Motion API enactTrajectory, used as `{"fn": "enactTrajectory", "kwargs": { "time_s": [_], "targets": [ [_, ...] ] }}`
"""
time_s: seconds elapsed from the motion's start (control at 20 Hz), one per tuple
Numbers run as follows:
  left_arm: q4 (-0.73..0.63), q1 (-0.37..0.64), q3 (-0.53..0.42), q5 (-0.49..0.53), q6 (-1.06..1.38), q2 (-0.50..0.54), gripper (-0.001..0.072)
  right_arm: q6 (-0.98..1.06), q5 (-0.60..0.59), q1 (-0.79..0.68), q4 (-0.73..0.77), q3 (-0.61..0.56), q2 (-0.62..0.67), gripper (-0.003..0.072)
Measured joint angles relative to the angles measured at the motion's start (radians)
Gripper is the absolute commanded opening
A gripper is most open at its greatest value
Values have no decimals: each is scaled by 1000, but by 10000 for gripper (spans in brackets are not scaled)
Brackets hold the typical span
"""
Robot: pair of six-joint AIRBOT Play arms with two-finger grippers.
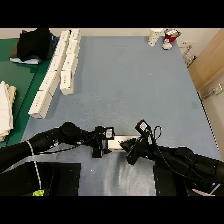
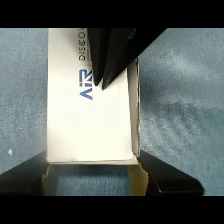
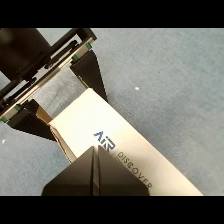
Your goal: Fold the box.
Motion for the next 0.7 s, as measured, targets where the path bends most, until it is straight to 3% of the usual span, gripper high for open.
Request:
{"fn": "enactTrajectory", "kwargs": {
  "time_s": [0.35, 0.7],
  "targets": [
    [0, 0, 0, 0, 0, 0, 475, 0, 1, 0, -6, 0, 4, 48],
    [-1, 0, 0, 0, -1, 0, 475, 1, -57, 1, -53, -2, 111, 48]
  ]
}}
